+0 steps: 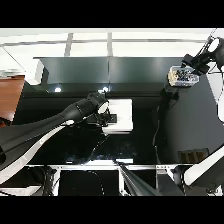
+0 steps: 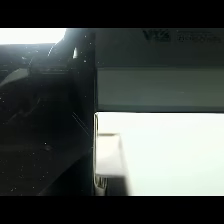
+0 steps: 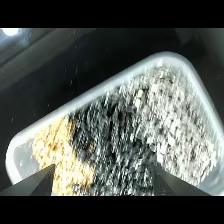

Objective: Fold the box and place the chain.

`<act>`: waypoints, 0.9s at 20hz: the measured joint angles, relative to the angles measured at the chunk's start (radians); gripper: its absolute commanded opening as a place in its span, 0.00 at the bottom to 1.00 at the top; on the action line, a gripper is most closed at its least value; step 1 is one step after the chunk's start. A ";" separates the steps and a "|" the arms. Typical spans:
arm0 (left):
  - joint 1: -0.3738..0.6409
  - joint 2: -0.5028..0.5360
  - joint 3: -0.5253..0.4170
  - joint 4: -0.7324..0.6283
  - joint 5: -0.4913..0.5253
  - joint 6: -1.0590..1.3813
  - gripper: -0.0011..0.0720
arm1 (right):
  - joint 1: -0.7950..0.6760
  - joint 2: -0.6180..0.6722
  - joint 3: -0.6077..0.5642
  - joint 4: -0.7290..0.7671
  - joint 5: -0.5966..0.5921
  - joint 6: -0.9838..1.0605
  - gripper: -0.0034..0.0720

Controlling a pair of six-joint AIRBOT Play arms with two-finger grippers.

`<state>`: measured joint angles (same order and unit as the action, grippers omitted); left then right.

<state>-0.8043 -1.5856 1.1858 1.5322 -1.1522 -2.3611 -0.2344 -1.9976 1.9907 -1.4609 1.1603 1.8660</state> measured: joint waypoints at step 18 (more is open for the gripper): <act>0.000 0.000 0.000 0.000 -0.002 0.000 0.05 | -0.023 -0.084 0.057 0.022 0.118 -0.021 0.06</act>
